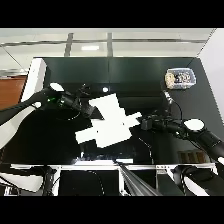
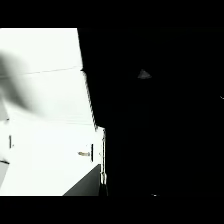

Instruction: Fold the box and place the chain.

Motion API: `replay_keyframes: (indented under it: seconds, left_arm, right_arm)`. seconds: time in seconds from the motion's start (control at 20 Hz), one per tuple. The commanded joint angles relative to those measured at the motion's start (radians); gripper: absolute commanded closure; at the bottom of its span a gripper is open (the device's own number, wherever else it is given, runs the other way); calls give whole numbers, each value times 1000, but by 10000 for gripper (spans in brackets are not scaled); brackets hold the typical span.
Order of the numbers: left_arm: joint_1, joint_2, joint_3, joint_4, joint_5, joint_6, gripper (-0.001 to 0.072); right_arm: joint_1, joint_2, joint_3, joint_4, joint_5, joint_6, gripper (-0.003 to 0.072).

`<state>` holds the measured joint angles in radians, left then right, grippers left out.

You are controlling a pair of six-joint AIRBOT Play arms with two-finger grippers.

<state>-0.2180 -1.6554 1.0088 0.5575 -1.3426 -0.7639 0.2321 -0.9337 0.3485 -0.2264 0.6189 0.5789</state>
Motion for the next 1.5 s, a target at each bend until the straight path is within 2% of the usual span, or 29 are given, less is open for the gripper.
replay_keyframes:
  seconds: [0.0,0.1,0.15,0.2,0.35,0.4,0.45,0.5,0.55,0.6,0.7,0.85,0.95,1.0,1.1,1.15,1.3,1.45]
  left_arm:
    - [-1,-37,49,62,-92,61,223]
    - [-1,-37,51,82,-98,61,255]
    - [-2,-37,51,90,-98,61,414]
    - [-2,-37,51,92,-98,61,472]
    - [-7,-37,51,92,-100,61,474]
    - [-12,-37,51,95,-98,61,502]
    - [-17,-37,51,97,-99,61,631]
    - [-17,-37,51,97,-99,61,684]
    - [-16,-37,51,97,-99,60,684]
    - [-16,-35,51,97,-99,59,684]
    - [-16,-19,51,98,-114,58,685]
    - [-27,47,50,136,-119,77,688]
    - [-51,132,32,121,-63,146,688]
    - [-68,183,7,102,6,222,688]
    - [-107,248,-32,134,204,325,686]
    - [-123,253,-33,149,271,375,685]
    - [-160,238,-33,167,369,603,685]
    - [-201,219,-33,211,391,764,685]
  right_arm:
    - [0,1,-1,-67,27,-11,671]
    - [0,1,-1,-108,35,-10,670]
    - [0,1,-1,-107,32,-11,670]
    - [0,1,-1,-108,29,-11,670]
    - [0,1,-1,-117,29,-31,670]
    - [0,1,-1,-124,29,-36,670]
    - [0,1,-1,-127,28,-38,668]
    - [0,1,-1,-127,22,-37,556]
    - [0,1,0,-127,5,-37,230]
    - [-2,3,3,-144,-12,-44,90]
    - [-10,12,47,-268,-9,-102,90]
    - [-17,26,172,-546,94,-105,90]
    - [-17,27,238,-664,157,-105,90]
    - [-17,27,259,-690,170,-105,90]
    - [-17,27,272,-679,164,-105,90]
    - [-16,27,272,-653,165,-105,90]
    - [-14,27,272,-557,171,-103,90]
    - [-11,24,264,-540,170,-106,90]
